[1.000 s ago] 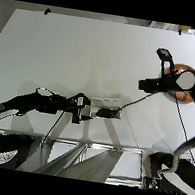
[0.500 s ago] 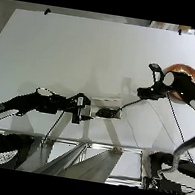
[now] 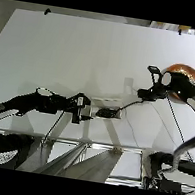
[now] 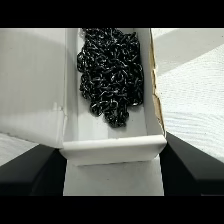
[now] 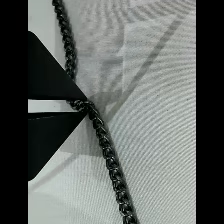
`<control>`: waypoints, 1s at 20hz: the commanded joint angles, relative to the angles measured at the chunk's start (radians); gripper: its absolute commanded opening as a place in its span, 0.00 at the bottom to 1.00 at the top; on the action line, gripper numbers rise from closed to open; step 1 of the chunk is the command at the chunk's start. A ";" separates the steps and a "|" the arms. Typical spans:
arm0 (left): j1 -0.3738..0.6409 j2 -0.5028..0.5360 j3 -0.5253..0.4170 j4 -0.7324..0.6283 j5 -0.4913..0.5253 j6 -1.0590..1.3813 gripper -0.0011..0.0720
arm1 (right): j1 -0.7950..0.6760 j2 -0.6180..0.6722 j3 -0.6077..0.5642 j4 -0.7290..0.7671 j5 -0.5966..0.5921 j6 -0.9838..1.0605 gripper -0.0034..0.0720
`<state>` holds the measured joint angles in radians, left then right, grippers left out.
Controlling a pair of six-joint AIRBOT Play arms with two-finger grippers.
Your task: Fold the box and place the chain.
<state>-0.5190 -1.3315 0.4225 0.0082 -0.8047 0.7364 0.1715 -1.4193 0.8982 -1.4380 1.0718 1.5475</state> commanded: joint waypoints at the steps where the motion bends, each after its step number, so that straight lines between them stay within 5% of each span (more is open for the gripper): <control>1: 0.000 0.001 0.000 0.000 -0.001 0.000 0.29 | 0.011 0.095 0.002 -0.006 0.055 -0.039 0.07; 11: 0.000 0.001 0.000 0.000 -0.008 0.000 0.29 | 0.197 0.527 0.002 0.148 0.154 -0.037 0.07; 20: 0.000 0.001 0.000 0.000 -0.008 0.000 0.29 | 0.441 0.588 0.002 0.350 -0.009 -0.038 0.07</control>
